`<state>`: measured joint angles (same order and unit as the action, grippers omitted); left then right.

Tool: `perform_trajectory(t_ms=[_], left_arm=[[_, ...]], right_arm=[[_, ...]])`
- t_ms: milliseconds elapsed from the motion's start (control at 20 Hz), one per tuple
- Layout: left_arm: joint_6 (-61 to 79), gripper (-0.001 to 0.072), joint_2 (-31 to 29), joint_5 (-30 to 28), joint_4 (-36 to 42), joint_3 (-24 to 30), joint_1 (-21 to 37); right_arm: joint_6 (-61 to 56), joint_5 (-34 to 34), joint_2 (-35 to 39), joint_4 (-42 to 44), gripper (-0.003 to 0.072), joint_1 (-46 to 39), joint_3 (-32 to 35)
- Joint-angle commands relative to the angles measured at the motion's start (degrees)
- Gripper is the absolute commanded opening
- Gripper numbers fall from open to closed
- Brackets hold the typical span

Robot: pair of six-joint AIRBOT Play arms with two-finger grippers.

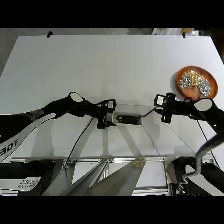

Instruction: Fold the box and place the chain.

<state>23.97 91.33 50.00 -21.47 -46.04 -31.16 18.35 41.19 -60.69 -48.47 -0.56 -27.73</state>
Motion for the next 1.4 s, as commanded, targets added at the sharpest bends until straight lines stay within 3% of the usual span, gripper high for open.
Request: perform_trajectory(t_ms=[0, 650, 800, 950, 1150, 1350], left_arm=[[0.02, 0.0330, -0.04, -0.02, 0.00, -0.02, 0.00], [0.02, 0.0330, -0.04, -0.02, 0.00, -0.02, 0.00], [0.02, 0.0330, -0.04, 0.00, 0.00, -0.02, 0.00], [0.02, 0.0330, -0.04, -0.02, 0.00, -0.02, 0.00], [0.02, 0.0330, -0.02, -0.02, 0.00, -0.02, 0.00], [0.02, 0.0330, -0.04, -0.02, 0.00, -0.02, 0.00]], right_arm=[[6.38, -1.57, -3.61, -1.07, 0.0252, -0.04, 0.00], [10.49, -1.49, -7.93, 0.07, 0.0217, -0.04, -0.02], [10.47, -0.22, -7.93, 0.90, 0.0075, -0.04, -0.02], [9.77, 2.23, -7.65, 0.87, 0.0026, -0.04, -0.02], [3.21, 4.44, -2.67, 0.59, 0.0015, -0.04, -0.02], [-2.51, 11.56, 3.76, 0.74, 0.0015, -0.04, 0.00]])
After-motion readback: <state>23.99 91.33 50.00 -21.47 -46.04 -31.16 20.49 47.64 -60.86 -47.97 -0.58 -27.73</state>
